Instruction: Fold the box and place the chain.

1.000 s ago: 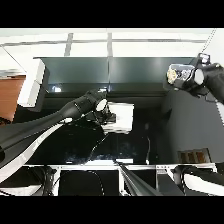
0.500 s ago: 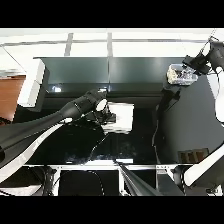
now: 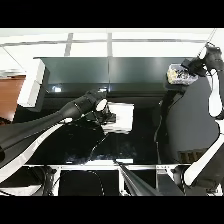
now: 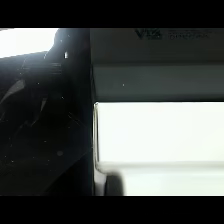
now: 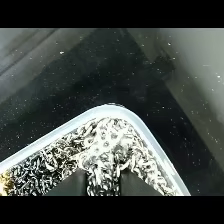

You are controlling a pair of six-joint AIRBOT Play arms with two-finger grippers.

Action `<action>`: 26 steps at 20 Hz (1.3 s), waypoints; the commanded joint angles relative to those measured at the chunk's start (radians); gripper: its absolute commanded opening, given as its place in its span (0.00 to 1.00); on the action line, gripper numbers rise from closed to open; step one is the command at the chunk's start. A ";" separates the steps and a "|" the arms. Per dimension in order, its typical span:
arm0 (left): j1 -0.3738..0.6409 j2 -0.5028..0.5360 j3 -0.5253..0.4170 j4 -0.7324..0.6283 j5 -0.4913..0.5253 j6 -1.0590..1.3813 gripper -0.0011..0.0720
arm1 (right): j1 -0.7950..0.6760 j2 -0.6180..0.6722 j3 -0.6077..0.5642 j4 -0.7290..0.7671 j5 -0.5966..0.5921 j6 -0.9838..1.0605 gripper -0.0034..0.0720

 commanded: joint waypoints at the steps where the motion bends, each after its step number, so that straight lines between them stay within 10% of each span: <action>1: 0.000 0.000 0.000 0.000 -0.001 0.000 0.05 | -0.002 0.044 0.005 -0.005 0.051 -0.060 0.06; 11: 0.000 0.000 0.000 0.000 0.000 0.000 0.05 | 0.006 0.497 -0.012 0.130 0.185 -0.464 0.06; 26: 0.000 0.000 0.000 0.000 0.007 0.000 0.05 | 0.179 1.140 -0.211 0.479 0.327 -0.487 0.05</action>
